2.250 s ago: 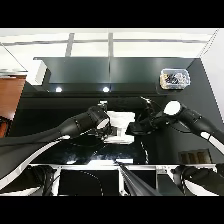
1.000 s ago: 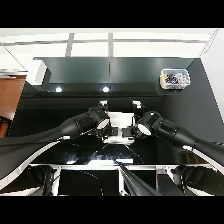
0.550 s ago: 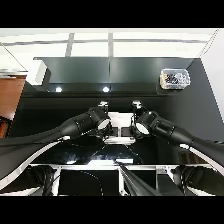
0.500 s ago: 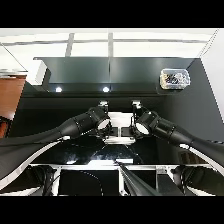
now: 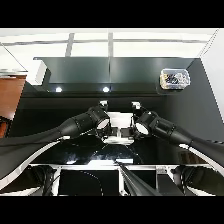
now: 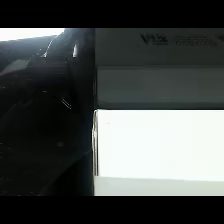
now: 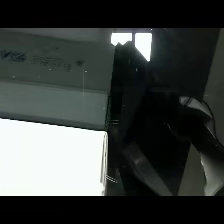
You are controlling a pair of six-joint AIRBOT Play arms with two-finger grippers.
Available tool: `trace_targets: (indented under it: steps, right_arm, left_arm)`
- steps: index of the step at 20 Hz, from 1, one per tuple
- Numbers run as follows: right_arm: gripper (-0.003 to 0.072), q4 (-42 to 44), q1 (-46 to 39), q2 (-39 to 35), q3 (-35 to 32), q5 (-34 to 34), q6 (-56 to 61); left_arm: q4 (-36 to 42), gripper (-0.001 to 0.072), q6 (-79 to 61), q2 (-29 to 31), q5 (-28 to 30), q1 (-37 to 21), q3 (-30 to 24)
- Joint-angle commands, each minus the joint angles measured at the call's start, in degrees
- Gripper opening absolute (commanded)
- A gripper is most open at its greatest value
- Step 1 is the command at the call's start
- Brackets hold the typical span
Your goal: Fold the box and place the chain.
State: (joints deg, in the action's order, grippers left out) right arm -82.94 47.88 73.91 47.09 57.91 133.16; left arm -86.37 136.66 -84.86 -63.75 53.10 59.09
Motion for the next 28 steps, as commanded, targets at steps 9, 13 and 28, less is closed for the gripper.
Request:
trace_targets:
  steps: [9,13,28]
  right_arm:
    - [0.0285,0.35,0.0,-0.48,0.04,1.75,0.07]
    - [0.0284,0.02,-0.04,-4.44,0.2,3.41,-2.97]
    - [0.0368,-31.19,-35.67,-16.76,2.01,7.74,-21.57]
  left_arm:
    - [0.07,0.0026,0.07,-0.04,0.0,0.0,0.02]
    - [0.07,0.0026,0.07,-0.04,-0.13,0.0,0.02]
    - [0.09,0.0026,0.07,-0.04,-1.05,0.0,0.02]
